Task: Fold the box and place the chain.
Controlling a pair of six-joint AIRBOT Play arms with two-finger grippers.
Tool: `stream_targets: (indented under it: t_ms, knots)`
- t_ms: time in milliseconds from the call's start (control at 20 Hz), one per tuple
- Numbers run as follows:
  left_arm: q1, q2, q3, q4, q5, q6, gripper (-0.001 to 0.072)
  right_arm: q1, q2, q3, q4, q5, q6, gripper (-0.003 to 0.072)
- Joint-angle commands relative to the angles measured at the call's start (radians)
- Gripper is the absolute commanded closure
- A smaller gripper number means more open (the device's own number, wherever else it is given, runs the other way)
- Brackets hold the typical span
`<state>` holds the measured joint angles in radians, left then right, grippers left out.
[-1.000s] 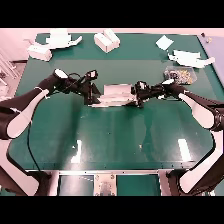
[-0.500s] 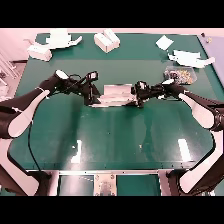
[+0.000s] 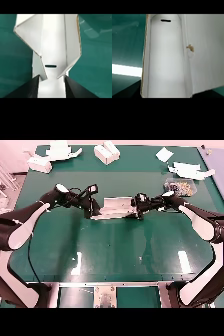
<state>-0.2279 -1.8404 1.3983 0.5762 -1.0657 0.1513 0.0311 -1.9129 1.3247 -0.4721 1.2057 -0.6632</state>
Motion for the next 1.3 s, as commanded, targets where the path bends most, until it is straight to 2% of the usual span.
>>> stream_targets:
  t_ms: [0,100,200,400,450,500,550,750,1100,1250]
  knots:
    - [-0.03,-0.003,-0.004,-0.013,0.054,0.016,0.0338,0.0,0.0,0.0,0.0,0.0,0.0,0.0106]
    - [-0.058,-0.015,-0.005,-0.007,0.089,0.018,0.034,0.0,0.0,0.0,0.0,0.0,0.0,0.0106]
    - [-0.064,-0.025,-0.005,-0.009,0.088,0.017,0.0468,0.0,0.0,0.0,0.0,0.0,0.0,0.0106]
    - [-0.063,-0.023,-0.004,0.002,0.123,0.014,0.0464,0.0,0.0,0.0,0.0,0.0,0.0,0.0106]
    - [-0.063,-0.022,0.001,0.013,0.127,0.012,0.0364,0.0,0.0,0.0,0.0,0.0,0.0,0.0106]
    - [-0.06,-0.022,0.011,0.017,0.125,-0.001,0.0298,0.0,0.0,0.0,0.0,0.0,0.0,0.0106]
    - [-0.051,-0.021,0.027,0.016,0.116,-0.019,0.0277,0.0,0.0,0.0,0.0,0.0,0.0,0.0106]
    - [-0.001,-0.017,0.081,0.024,0.02,-0.047,0.0277,0.0,0.0,0.0,0.0,0.0,0.0,0.0106]
    - [0.035,-0.01,0.085,0.088,-0.152,-0.069,0.0276,0.0,0.0,0.0,0.0,0.0,0.0,0.0106]
    - [0.035,-0.01,0.085,0.129,-0.159,-0.098,0.0277,0.0,0.0,0.0,0.0,0.0,0.0,0.0106]
